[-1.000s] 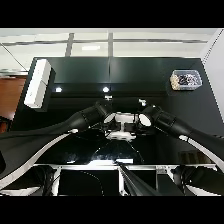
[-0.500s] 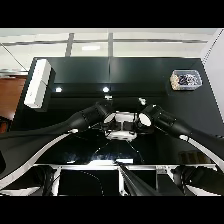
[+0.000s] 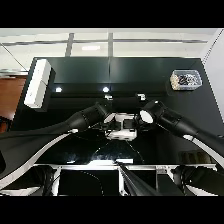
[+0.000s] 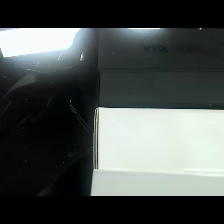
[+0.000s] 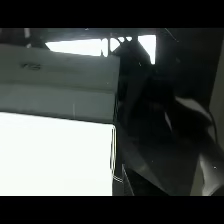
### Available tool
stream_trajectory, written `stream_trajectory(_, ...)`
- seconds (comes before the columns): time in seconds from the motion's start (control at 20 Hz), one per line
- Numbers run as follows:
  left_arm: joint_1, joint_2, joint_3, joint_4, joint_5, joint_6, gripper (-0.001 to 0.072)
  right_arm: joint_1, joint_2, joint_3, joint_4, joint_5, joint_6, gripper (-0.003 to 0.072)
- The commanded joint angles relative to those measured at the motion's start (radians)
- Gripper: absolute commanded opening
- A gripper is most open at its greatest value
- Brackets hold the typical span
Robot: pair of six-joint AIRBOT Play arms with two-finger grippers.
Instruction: Fold the box and place the chain.
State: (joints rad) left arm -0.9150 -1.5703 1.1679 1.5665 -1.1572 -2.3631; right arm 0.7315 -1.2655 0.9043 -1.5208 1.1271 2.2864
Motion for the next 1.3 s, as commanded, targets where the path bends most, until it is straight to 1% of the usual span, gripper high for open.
stream_trajectory(0.0, 0.0, 0.0, 0.0, 0.0, 0.0, 0.0, 0.0029, -0.011, 0.099, 0.005, -0.012, 0.024, -0.091, 0.0317)
stream_trajectory(0.15, 0.0, 0.0, 0.0, 0.0, 0.0, 0.0, 0.0029, -0.015, 0.281, 0.005, -0.051, 0.034, -0.165, 0.0317)
stream_trajectory(0.2, 0.0, 0.0, 0.0, 0.0, 0.0, 0.0, 0.0029, -0.015, 0.341, 0.005, -0.109, 0.054, -0.166, 0.0317)
stream_trajectory(0.3, 0.0, 0.0, 0.0, -0.002, 0.0, 0.0, 0.0029, -0.031, 0.446, 0.005, -0.316, 0.134, -0.161, 0.0317)
stream_trajectory(0.35, 0.0, 0.0, 0.0, -0.001, 0.0, 0.0, 0.0029, -0.061, 0.478, 0.005, -0.42, 0.181, -0.161, 0.0317)
stream_trajectory(0.4, 0.0, 0.0, 0.0, -0.003, 0.0, 0.0, 0.0029, -0.115, 0.497, 0.002, -0.512, 0.212, -0.167, 0.0316)
stream_trajectory(0.45, 0.0, 0.0, 0.0, -0.004, 0.0, 0.0, 0.0029, -0.189, 0.502, -0.003, -0.573, 0.215, -0.192, 0.0317)
stream_trajectory(0.5, 0.0, 0.0, 0.0, -0.004, 0.0, 0.0, 0.0029, -0.273, 0.501, -0.015, -0.593, 0.181, -0.223, 0.0317)
stream_trajectory(0.6, 0.0, 0.0, 0.0, -0.004, 0.0, 0.0, 0.0029, -0.467, 0.499, -0.063, -0.587, 0.039, -0.238, 0.0319)
stream_trajectory(0.65, 0.0, 0.0, 0.0, -0.003, 0.0, 0.0, 0.0029, -0.565, 0.494, -0.093, -0.574, -0.054, -0.238, 0.053)
stream_trajectory(0.7, 0.0, 0.0, 0.0, -0.003, 0.0, 0.0, 0.0029, -0.65, 0.479, -0.114, -0.547, -0.141, -0.24, 0.0704)
stream_trajectory(0.8, 0.0, 0.0, 0.0, -0.003, 0.0, 0.0, 0.0029, -0.79, 0.404, -0.1, -0.441, -0.307, -0.27, 0.0711)
stream_trajectory(0.85, 0.0, 0.0, 0.0, -0.003, 0.0, 0.0, 0.0029, -0.838, 0.346, -0.064, -0.386, -0.375, -0.276, 0.0709)
stream_trajectory(0.9, 0.0, 0.0, 0.0, -0.003, 0.0, 0.0, 0.0029, -0.869, 0.278, -0.01, -0.346, -0.404, -0.276, 0.0709)
stream_trajectory(0.95, 0.0, 0.0, 0.0, -0.004, 0.0, 0.0, 0.0029, -0.893, 0.188, 0.066, -0.308, -0.404, -0.276, 0.0709)
stream_trajectory(1.05, 0.0, 0.0, 0.0, -0.004, -0.001, 0.0, 0.0029, -0.923, -0.005, 0.244, -0.234, -0.357, -0.278, 0.0707)
stream_trajectory(1.15, 0.0, 0.0, 0.0, -0.004, -0.007, 0.0, 0.0029, -0.947, -0.196, 0.433, -0.143, -0.268, -0.278, 0.0702)
stream_trajectory(1.25, 0.0, 0.0, 0.0, -0.004, -0.007, 0.0, 0.0029, -0.958, -0.359, 0.597, -0.11, -0.176, -0.278, 0.0701)
